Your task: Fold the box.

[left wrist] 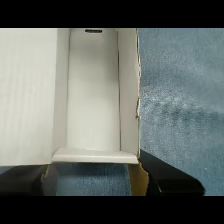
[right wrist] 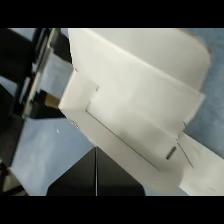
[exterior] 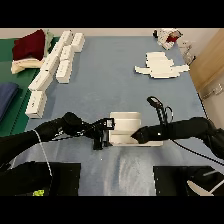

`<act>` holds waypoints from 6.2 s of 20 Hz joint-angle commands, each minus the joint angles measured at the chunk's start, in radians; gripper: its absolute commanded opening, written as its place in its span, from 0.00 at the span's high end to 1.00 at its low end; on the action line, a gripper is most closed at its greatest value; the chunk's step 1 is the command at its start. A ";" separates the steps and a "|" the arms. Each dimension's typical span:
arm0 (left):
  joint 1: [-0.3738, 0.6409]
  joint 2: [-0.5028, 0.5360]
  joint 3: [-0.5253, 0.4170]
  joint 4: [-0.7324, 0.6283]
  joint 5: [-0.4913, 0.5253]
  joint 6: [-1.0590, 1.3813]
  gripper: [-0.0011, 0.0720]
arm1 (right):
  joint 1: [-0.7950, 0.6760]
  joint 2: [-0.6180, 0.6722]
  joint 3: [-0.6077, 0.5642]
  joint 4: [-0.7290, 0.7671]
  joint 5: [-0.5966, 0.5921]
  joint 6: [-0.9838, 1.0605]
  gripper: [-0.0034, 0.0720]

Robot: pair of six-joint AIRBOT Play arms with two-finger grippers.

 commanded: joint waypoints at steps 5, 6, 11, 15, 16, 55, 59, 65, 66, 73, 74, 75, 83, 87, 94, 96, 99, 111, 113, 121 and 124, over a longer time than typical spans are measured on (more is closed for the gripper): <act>0.000 0.000 0.000 0.000 0.000 0.000 0.38 | -0.056 -0.371 0.194 0.066 0.093 0.100 0.95; 0.000 0.000 0.000 0.000 0.000 0.000 0.38 | -0.071 -0.403 0.206 0.065 0.082 0.098 0.95; 0.000 0.000 0.000 0.000 0.000 0.000 0.38 | -0.078 -0.521 0.213 0.065 0.068 0.042 0.95; 0.000 0.000 0.000 0.000 0.000 0.000 0.38 | -0.078 -0.540 0.217 0.066 0.068 -0.008 0.95; 0.000 0.000 0.000 0.000 0.000 0.000 0.38 | -0.078 -0.538 0.217 0.066 0.067 -0.017 0.95; 0.000 0.000 0.000 0.000 0.000 0.000 0.38 | -0.077 -0.048 -0.053 -0.228 -0.050 -1.080 0.61; 0.000 0.000 0.000 0.000 0.000 0.000 0.38 | -0.077 -0.076 -0.054 -0.149 -0.026 -1.136 0.76; 0.000 0.000 0.000 0.000 0.000 0.000 0.38 | -0.043 -0.130 -0.054 -0.119 0.030 -1.150 0.44; 0.000 0.000 0.000 0.000 0.000 0.000 0.38 | -0.043 -0.132 -0.054 -0.119 0.030 -1.150 0.24; 0.000 0.000 0.000 0.000 0.000 0.000 0.38 | -0.043 -0.120 -0.051 -0.127 0.004 -1.069 0.18; 0.000 0.000 0.000 0.000 0.000 0.000 0.38 | -0.043 -0.109 -0.046 -0.141 -0.023 -0.991 0.29; 0.000 0.000 0.000 0.000 0.000 0.000 0.38 | -0.043 -0.095 -0.034 -0.179 -0.062 -0.879 0.46; 0.000 0.000 0.000 0.000 0.000 0.000 0.38 | -0.103 -0.023 0.086 -0.723 -0.256 0.199 0.95; 0.000 0.000 0.000 0.000 0.000 0.000 0.38 | -0.404 -0.042 0.100 -0.696 -0.366 0.331 0.95; 0.000 0.000 0.000 0.000 0.000 0.000 0.38 | -0.916 -0.248 0.061 -0.273 -0.471 0.053 0.95; 0.000 0.000 0.000 0.000 0.000 0.000 0.38 | -0.933 -0.319 0.046 -0.251 -0.474 0.018 0.95; 0.000 0.000 0.000 0.000 0.000 0.000 0.38 | -0.930 -0.394 0.011 -0.173 -0.467 -0.022 0.95; 0.000 0.000 0.000 0.000 0.000 0.000 0.38 | -0.774 -0.409 -0.120 0.098 -0.397 -0.148 0.95; 0.000 0.000 0.000 0.000 0.000 0.000 0.38 | -0.710 -0.407 -0.117 0.123 -0.385 -0.149 0.95; 0.000 0.000 0.000 0.000 0.000 0.000 0.38 | -0.578 -0.257 -0.050 0.140 -0.415 -0.163 0.78; 0.000 0.000 0.000 0.000 0.000 0.000 0.38 | -0.534 -0.206 -0.050 0.140 -0.398 -0.163 0.64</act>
